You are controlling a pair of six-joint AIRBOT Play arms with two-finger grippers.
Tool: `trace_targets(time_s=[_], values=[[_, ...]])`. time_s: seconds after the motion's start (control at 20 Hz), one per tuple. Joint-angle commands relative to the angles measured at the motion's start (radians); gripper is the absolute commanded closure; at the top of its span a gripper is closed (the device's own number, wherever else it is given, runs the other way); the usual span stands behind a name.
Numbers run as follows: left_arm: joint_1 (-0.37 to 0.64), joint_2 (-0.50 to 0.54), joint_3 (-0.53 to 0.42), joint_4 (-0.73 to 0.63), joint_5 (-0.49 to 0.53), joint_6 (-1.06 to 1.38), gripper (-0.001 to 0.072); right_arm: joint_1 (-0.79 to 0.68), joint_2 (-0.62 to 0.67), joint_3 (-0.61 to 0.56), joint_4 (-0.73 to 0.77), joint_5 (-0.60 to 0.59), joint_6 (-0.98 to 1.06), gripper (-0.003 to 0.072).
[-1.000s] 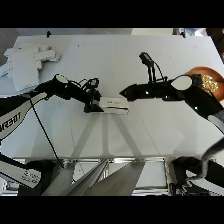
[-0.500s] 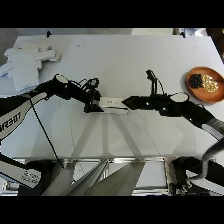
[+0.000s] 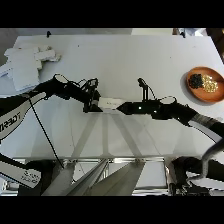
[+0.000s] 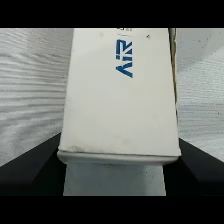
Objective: Fold the box and place the chain.
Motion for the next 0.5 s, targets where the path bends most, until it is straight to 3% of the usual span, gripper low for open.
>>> trace_targets(time_s=[0.0, 0.45], values=[[-0.001, 0.000, 0.000, -0.007, 0.000, -0.005, 0.0310, 0.007, 0.011, -0.001, 0.001, -0.008, -0.007, 0.0682], [-0.001, 0.000, 0.000, -0.007, 0.000, -0.005, 0.0310, 0.007, 0.123, 0.038, 0.008, -0.047, -0.060, 0.0680]])
